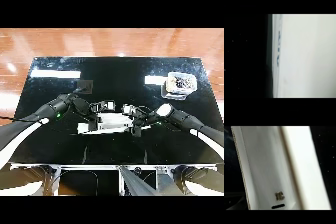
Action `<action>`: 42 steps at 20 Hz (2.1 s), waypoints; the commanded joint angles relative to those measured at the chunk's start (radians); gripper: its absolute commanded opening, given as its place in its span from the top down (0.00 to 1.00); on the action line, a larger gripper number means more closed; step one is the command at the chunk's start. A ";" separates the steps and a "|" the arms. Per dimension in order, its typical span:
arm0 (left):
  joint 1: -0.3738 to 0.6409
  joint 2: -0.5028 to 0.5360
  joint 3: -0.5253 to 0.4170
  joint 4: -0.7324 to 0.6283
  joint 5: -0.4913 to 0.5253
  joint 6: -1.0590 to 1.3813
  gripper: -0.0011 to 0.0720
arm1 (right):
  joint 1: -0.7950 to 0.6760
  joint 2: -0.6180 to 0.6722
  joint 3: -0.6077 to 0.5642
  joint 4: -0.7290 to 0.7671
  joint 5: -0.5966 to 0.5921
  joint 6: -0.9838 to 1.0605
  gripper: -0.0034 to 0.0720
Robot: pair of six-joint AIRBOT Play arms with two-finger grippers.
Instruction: Fold the box and place the chain.
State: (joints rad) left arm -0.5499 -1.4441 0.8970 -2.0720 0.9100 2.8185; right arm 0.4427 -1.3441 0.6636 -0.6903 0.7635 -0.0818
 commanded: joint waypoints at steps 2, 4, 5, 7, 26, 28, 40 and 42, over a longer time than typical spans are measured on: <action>0.000 0.000 0.000 0.000 -0.001 0.000 0.96 | 0.001 -0.001 0.000 0.000 0.003 0.000 0.35; 0.000 0.000 0.001 0.000 -0.001 0.000 0.96 | 0.001 -0.001 0.001 0.003 0.003 0.000 0.35; 0.000 0.000 0.002 0.000 0.000 0.000 0.96 | 0.000 -0.001 0.000 0.007 0.003 0.001 0.36; -0.001 0.000 0.016 0.000 0.018 0.000 0.96 | 0.000 -0.001 0.000 0.009 0.004 0.018 0.36; 0.002 0.023 0.171 0.336 0.259 -0.394 0.12 | 0.000 -0.001 0.000 0.009 0.016 0.076 0.35; 0.008 0.056 0.173 0.364 0.289 -0.447 0.12 | 0.000 -0.001 0.001 0.009 0.016 0.076 0.36; 0.076 0.248 0.047 0.185 0.384 -0.706 0.96 | 0.000 -0.001 0.001 0.009 0.014 0.090 0.36; 0.076 0.364 -0.067 0.126 0.251 -0.706 0.96 | 0.000 -0.001 0.000 0.009 0.015 0.095 0.36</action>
State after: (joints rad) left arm -0.4747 -1.1954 0.9371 -1.8488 1.3117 2.1277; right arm 0.4427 -1.3441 0.6636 -0.6815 0.7788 0.0059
